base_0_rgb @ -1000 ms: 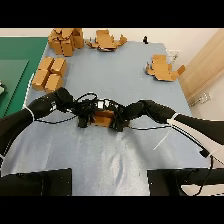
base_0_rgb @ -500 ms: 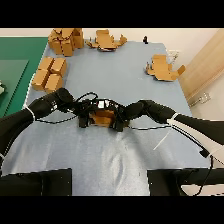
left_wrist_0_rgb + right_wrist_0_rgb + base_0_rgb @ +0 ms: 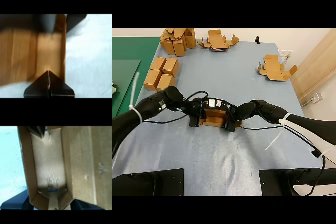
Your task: Fold the box.
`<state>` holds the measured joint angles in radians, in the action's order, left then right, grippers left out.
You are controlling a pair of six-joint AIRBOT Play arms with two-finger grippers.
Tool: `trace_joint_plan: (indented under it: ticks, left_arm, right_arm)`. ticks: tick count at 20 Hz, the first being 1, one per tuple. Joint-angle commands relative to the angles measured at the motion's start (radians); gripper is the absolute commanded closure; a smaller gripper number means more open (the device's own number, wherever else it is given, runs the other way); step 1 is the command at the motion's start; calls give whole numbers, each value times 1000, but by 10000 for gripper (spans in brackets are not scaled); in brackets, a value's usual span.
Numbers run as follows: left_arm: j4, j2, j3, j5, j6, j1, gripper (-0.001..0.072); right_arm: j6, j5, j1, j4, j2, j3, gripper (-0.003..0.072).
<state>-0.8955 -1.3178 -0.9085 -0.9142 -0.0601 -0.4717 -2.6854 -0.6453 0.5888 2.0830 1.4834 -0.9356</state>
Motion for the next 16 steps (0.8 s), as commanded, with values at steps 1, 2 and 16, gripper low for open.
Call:
trace_joint_plan:
  ticks: [1, 2, 16]
  left_arm:
    - [-24, 76, -1, -101, 37, 46, 697]
    - [-16, 108, -1, -147, 57, 76, 698]
    - [119, -20, 77, -260, 772, 525, 698]
  right_arm:
    - [-1, 0, 1, -3, 1, 0, 678]
    - [-1, 0, 1, -3, 1, 0, 678]
    - [-1, 1, 1, -3, 1, 0, 679]
